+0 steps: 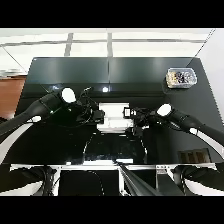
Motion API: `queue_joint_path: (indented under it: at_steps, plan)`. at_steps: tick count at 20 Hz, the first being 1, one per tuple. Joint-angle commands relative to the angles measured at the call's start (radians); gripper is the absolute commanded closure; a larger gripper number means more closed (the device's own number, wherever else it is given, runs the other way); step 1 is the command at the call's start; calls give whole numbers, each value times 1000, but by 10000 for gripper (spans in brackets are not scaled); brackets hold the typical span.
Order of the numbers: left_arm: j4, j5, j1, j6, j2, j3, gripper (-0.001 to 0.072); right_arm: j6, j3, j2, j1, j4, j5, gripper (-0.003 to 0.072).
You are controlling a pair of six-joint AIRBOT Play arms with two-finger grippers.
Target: Fold the box and place the chain.
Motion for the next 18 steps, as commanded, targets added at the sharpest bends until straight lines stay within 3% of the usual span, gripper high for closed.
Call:
queue_joint_path:
  at_steps: [1,4,9,12,18]
  plan:
    - [103,-1,-45,-83,-2,18,382,1,0,0,1,0,1,551]
    - [193,-16,-73,-167,-11,41,384,0,0,0,1,0,1,551]
    - [198,-59,-114,-170,-63,106,385,0,0,0,1,0,1,552]
    - [249,-68,-142,-203,-82,121,476,1,0,0,1,0,1,551]
    - [335,-83,-145,-345,-106,124,476,0,0,0,1,0,1,552]
